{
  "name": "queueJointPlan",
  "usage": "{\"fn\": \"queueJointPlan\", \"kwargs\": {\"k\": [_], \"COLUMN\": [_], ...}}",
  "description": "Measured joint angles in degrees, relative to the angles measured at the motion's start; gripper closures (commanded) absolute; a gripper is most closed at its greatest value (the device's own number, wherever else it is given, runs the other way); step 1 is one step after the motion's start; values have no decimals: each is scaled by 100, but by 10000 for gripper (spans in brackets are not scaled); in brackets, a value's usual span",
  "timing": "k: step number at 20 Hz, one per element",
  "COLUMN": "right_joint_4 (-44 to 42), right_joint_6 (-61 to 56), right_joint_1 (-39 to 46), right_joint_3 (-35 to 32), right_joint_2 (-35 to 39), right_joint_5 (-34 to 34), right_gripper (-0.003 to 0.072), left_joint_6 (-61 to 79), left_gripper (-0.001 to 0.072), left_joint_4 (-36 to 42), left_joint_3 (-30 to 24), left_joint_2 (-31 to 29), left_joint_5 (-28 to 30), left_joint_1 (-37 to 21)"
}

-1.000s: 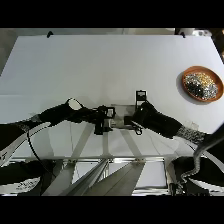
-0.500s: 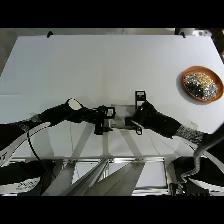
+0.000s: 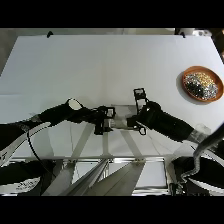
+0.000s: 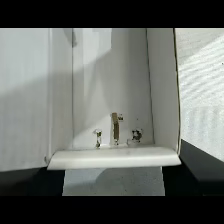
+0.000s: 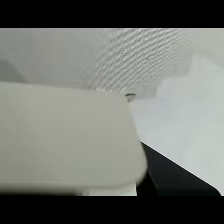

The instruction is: Fold the box and place the chain.

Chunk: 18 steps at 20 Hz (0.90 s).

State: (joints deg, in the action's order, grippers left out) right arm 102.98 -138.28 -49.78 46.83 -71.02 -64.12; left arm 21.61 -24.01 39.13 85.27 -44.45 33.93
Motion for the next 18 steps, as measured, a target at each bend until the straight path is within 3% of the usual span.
{"fn": "queueJointPlan", "kwargs": {"k": [5,8,9,11,15,18], "right_joint_4": [195,278,295,339,308,-37], "right_joint_6": [730,1261,1495,2026,2935,3593], "right_joint_1": [146,699,1032,1871,3840,5204], "right_joint_3": [0,0,2,2,2,9], "right_joint_2": [758,1403,1598,1825,1762,1307], "right_joint_5": [55,173,197,323,1333,2155], "right_gripper": [249,246,234,83,110,111], "left_joint_6": [4,2,4,2,2,2], "left_gripper": [372,372,372,372,372,372], "left_joint_4": [0,0,0,0,0,0], "left_joint_3": [0,0,0,0,0,0], "left_joint_2": [0,0,0,0,0,0], "left_joint_5": [2,2,2,2,2,2], "left_joint_1": [0,0,0,0,0,0]}}
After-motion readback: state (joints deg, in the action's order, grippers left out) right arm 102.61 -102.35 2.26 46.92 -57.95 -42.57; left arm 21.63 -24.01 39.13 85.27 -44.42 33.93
